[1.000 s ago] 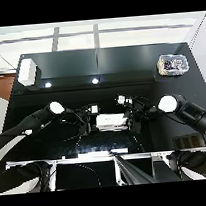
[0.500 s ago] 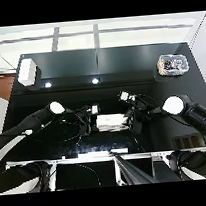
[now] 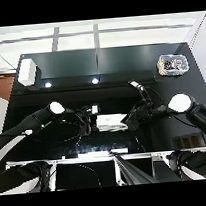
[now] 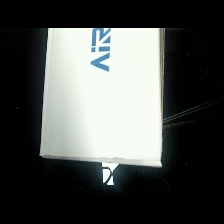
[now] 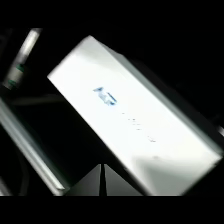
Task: Fold the box and place the chain.
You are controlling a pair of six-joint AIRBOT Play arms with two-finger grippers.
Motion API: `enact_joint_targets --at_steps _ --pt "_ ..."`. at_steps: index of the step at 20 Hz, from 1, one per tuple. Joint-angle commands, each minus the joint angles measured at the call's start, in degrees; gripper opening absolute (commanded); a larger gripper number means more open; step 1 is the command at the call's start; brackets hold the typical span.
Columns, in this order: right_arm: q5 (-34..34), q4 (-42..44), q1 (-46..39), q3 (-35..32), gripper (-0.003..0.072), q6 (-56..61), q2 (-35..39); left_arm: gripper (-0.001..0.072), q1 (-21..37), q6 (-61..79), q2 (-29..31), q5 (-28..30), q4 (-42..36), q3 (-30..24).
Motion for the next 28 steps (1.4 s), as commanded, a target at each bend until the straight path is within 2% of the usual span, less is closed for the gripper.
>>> enact_joint_targets --at_steps 1,4,7,14,19,20,21,22,23,28 --pt "-2.99 13.44 -0.20 -2.19 0.0030 3.69 -3.78 0.0350 0.00 0.02 -0.02 0.02 0.02 0.02" --pt "-8.07 13.40 1.33 -2.29 0.0030 3.72 -9.57 0.0350 0.00 0.02 -0.02 0.02 0.02 0.02" --pt "-8.59 13.16 1.18 -2.45 0.0030 3.69 -13.79 0.0351 0.00 0.02 -0.02 0.02 0.02 0.02" --pt "-8.31 12.39 1.16 -2.93 0.0030 3.26 -15.19 0.0351 0.00 0.02 -0.02 0.02 0.02 0.02" --pt "-0.26 12.22 -2.43 -0.31 0.0031 0.28 -12.07 0.0363 0.07 0.00 0.63 0.13 0.81 0.07" --pt "1.68 10.95 -4.22 0.66 0.0032 0.28 -10.14 0.0384 0.07 -0.04 1.25 0.13 2.03 0.09" --pt "3.06 9.18 -6.21 1.11 0.0031 0.31 -8.09 0.0468 0.09 -0.52 2.23 0.00 3.69 0.09" --pt "3.82 6.93 -8.66 1.09 0.0032 0.83 -5.73 0.0622 0.22 -1.95 3.43 -0.15 5.22 0.09" --pt "4.61 4.35 -11.41 1.09 0.0032 1.73 -3.56 0.0720 0.42 -4.20 4.92 -0.28 6.49 0.09" --pt "6.14 0.72 -24.33 1.09 0.0031 2.80 2.73 0.0720 4.00 -12.09 15.08 -4.00 14.88 0.09"
